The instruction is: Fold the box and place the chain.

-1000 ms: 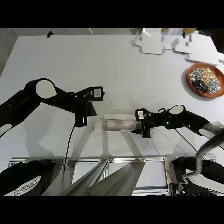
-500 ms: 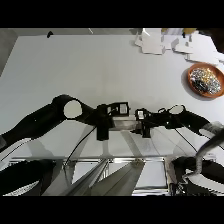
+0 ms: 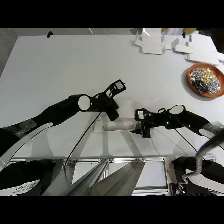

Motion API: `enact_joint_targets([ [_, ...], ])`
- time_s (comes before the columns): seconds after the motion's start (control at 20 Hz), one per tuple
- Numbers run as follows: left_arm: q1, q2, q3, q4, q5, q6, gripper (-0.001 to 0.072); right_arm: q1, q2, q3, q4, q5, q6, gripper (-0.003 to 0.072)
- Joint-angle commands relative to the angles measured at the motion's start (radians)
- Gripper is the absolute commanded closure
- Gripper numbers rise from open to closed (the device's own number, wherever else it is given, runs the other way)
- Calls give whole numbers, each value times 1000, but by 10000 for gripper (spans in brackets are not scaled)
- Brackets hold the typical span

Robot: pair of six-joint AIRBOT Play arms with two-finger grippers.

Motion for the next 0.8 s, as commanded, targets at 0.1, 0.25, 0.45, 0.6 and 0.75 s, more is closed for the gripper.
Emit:
enact_joint_targets([
  [0.1,24,32,0,18,-57,-5,703,0,0,0,-1,0,0,387],
  [0.25,49,169,0,145,-225,-19,706,0,0,0,0,0,0,387],
  [0.45,111,281,-16,297,-500,-75,702,0,0,0,-1,0,0,387],
  [0.6,149,290,-93,296,-491,-43,704,0,0,0,-1,0,0,387],
  [0.75,149,290,-199,222,-433,154,704,0,0,0,-1,0,0,387],
])
